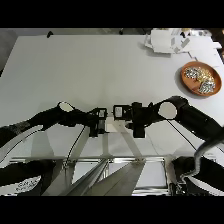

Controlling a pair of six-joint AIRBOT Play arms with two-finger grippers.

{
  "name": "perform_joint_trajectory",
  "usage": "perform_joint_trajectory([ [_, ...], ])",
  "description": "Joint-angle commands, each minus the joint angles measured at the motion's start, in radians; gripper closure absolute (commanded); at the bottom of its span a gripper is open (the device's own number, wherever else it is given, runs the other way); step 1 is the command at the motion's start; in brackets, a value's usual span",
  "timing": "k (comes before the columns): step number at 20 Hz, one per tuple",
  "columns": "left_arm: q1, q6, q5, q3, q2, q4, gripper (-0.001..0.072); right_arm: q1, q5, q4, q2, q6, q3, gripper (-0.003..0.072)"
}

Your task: Fold the box and place the chain.

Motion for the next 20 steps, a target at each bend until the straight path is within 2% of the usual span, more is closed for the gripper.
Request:
perform_joint_trajectory([
  [1, 0.0, 0.001, 0.0, 0.0, 0.001, 0.0, 0.0571, 0.001, -0.029, -0.003, 0.002, 0.001, -0.013, 0.0509],
  [14, 0.0, 0.001, 0.0, 0.0, 0.001, 0.0, 0.0571, 0.001, -0.052, -0.003, 0.028, 0.004, -0.013, 0.0539],
  [20, 0.0, 0.001, 0.0, 0.0, 0.001, 0.0, 0.0571, 0.001, -0.116, -0.005, 0.027, 0.03, -0.014, 0.0568],
])
